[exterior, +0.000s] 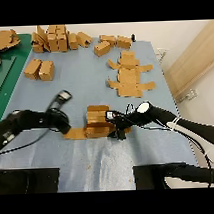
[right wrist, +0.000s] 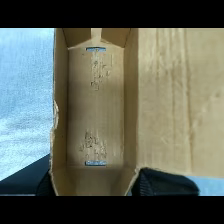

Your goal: Fold the box.

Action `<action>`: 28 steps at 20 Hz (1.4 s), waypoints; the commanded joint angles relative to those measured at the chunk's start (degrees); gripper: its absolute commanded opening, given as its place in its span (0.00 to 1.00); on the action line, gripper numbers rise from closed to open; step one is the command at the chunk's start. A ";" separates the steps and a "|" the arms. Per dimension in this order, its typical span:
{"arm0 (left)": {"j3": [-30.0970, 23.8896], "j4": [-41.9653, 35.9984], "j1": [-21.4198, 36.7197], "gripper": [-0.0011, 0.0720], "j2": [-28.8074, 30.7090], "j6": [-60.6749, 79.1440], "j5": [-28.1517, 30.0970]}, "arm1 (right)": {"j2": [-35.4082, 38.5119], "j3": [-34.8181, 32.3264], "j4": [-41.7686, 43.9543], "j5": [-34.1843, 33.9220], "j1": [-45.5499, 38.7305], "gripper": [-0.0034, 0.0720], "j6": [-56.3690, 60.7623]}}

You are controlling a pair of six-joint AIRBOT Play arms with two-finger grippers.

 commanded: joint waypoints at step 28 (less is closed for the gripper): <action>-5.68 -24.35 -1.25 0.03 -6.60 -25.51 -2.14 | -0.02 0.02 -0.04 0.02 0.02 0.74 0.00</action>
